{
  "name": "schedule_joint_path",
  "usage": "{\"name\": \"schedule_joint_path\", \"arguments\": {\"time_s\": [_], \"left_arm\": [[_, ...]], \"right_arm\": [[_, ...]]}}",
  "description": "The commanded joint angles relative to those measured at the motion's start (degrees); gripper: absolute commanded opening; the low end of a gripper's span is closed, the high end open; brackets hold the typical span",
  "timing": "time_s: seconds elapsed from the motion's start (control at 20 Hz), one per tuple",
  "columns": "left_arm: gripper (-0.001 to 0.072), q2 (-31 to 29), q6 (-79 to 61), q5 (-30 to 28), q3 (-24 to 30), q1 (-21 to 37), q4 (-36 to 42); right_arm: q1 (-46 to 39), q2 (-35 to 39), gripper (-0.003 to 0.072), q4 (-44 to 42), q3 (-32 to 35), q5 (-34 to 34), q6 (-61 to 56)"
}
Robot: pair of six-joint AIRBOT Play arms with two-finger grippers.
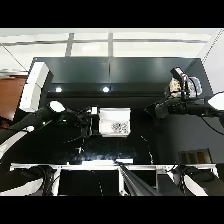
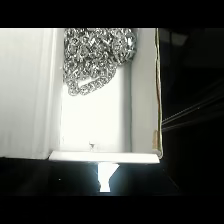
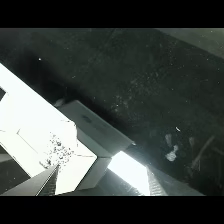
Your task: Fold the box and place the chain.
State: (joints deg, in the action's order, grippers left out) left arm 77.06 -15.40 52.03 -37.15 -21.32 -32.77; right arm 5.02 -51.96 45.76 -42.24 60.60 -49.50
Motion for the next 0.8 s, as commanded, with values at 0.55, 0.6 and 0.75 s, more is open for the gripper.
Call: {"name": "schedule_joint_path", "arguments": {"time_s": [0.55,0.6,0.75], "left_arm": [[0.0475,0.0,0.4,-0.4,0.0,-0.8,-1.3],[0.0476,0.0,0.4,-0.4,0.0,-0.8,-1.3],[0.0476,0.0,0.4,-0.4,0.0,-0.8,-1.2]], "right_arm": [[15.6,-7.7,0.0627,12.5,-6.8,-12.7,-10.4],[16.6,-10.9,0.0627,13.0,-9.0,-13.7,-10.3],[16.8,-17.4,0.0626,12.7,-13.2,-14.0,-8.0]]}}
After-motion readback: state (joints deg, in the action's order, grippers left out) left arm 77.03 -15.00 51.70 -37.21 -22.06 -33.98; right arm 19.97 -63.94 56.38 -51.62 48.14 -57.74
